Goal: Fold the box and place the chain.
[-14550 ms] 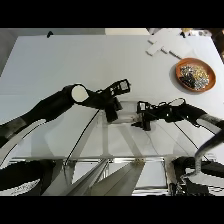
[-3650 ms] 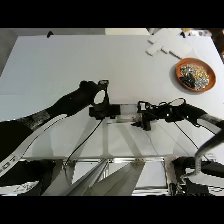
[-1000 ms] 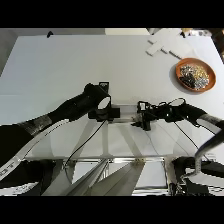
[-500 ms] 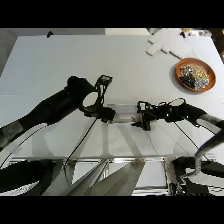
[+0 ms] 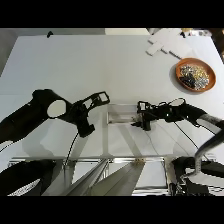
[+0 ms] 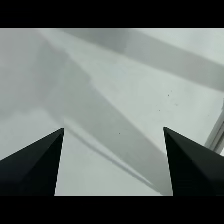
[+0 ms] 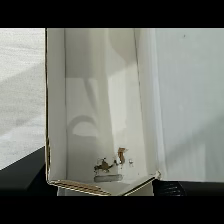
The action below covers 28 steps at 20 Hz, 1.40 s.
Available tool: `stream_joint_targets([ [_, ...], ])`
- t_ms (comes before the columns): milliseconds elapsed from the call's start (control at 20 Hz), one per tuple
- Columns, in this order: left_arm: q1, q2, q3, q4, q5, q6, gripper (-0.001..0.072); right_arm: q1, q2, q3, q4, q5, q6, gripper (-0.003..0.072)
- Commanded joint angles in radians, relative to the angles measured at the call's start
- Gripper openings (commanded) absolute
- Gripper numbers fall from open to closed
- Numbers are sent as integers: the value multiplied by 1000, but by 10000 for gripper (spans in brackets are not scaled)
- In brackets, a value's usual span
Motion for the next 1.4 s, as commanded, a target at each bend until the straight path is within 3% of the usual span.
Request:
stream_joint_targets([
  [0,139,29,-162,-268,135,610,695,0,1,0,0,0,1,414],
  [200,246,-78,-188,-557,253,1019,700,0,1,0,0,0,0,414],
  [500,237,-261,-188,-830,284,1407,701,0,1,0,0,0,0,414],
  [750,240,-330,-187,-885,348,1421,701,0,1,0,0,0,0,414],
  [950,240,-361,-187,-961,344,1456,701,0,1,0,0,0,0,414],
  [1350,225,-372,-187,-970,309,1532,701,0,1,0,0,0,0,414],
])
